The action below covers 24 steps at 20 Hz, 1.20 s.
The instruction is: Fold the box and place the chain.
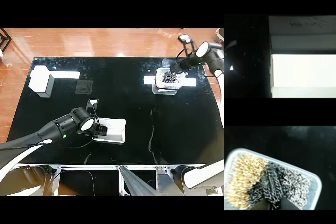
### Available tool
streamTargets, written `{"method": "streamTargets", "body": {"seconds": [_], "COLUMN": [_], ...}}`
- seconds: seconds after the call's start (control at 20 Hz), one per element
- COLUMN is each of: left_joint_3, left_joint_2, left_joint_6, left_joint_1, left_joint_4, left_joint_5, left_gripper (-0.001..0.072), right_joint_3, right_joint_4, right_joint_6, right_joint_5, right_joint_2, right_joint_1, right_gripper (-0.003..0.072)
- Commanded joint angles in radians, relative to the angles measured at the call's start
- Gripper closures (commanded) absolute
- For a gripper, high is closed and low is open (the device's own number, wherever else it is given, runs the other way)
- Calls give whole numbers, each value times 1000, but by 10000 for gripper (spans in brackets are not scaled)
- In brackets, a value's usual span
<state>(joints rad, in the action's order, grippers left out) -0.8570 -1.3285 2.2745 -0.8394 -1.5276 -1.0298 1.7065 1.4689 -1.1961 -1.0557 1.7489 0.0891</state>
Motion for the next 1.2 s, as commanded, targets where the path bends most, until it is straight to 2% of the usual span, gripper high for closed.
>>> {"method": "streamTargets", "body": {"seconds": [0.0, 0.55, 0.9, 1.15], "left_joint_3": [0, 0, 0, 0], "left_joint_2": [0, 0, 0, 0], "left_joint_6": [-1, -1, -1, -1], "left_joint_1": [0, 0, 0, 0], "left_joint_4": [-2, 0, -1, -1], "left_joint_5": [1, -1, -1, -1], "left_gripper": [685, 685, 685, 685], "right_joint_3": [1, 1, 0, -10], "right_joint_4": [-56, -73, -234, -240], "right_joint_6": [-66, -174, -199, -238], "right_joint_5": [-51, -256, -370, -486], "right_joint_2": [-116, -516, -729, -843], "right_joint_1": [3, 4, -6, -79], "right_gripper": [665, 666, 666, 666]}}
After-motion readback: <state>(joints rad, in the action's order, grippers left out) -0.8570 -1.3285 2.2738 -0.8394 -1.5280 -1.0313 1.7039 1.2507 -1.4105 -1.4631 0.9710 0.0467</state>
